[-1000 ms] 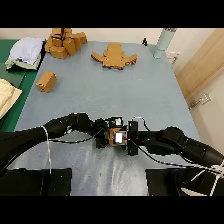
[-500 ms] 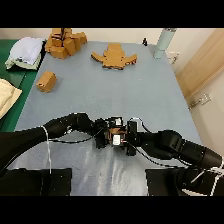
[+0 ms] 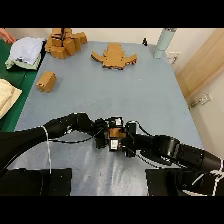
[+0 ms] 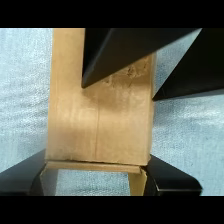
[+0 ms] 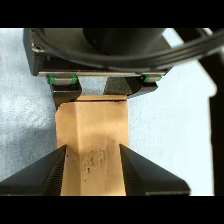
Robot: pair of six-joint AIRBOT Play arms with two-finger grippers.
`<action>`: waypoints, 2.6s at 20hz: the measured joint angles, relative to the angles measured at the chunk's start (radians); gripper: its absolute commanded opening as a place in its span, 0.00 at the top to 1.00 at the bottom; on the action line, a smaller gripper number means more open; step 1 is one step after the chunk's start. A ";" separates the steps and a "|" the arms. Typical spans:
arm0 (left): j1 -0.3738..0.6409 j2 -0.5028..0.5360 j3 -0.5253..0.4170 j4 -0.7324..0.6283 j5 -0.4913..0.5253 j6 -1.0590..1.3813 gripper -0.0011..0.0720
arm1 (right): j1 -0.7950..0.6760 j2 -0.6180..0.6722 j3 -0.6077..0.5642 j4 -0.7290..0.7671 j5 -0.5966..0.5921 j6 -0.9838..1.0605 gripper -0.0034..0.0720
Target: Fold the box.
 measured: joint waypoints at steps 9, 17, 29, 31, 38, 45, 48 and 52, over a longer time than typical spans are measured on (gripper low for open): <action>0.000 0.000 0.000 0.000 0.000 0.000 0.47 | 0.004 -0.022 0.000 -0.016 -0.010 0.013 0.51; 0.000 0.000 0.000 -0.001 0.000 -0.001 0.47 | 0.004 -0.012 0.000 -0.018 -0.016 0.014 0.61; 0.000 0.000 0.000 -0.001 0.000 -0.001 0.47 | 0.005 0.014 -0.001 -0.029 -0.013 0.014 0.75; 0.000 0.000 0.000 0.000 0.000 0.000 0.47 | 0.005 0.015 -0.002 -0.029 -0.011 0.014 0.75; 0.000 0.000 0.000 0.000 0.000 0.000 0.47 | 0.005 0.033 -0.002 -0.029 -0.007 0.014 0.75; 0.000 0.000 0.000 0.000 0.000 0.000 0.47 | 0.005 0.040 -0.001 -0.029 -0.006 0.014 0.75; 0.000 0.000 0.000 0.000 0.000 0.000 0.47 | 0.005 0.043 -0.001 -0.028 -0.009 0.014 0.84; 0.000 0.000 0.000 0.000 0.000 0.000 0.47 | 0.004 0.049 -0.001 -0.028 -0.018 0.014 0.84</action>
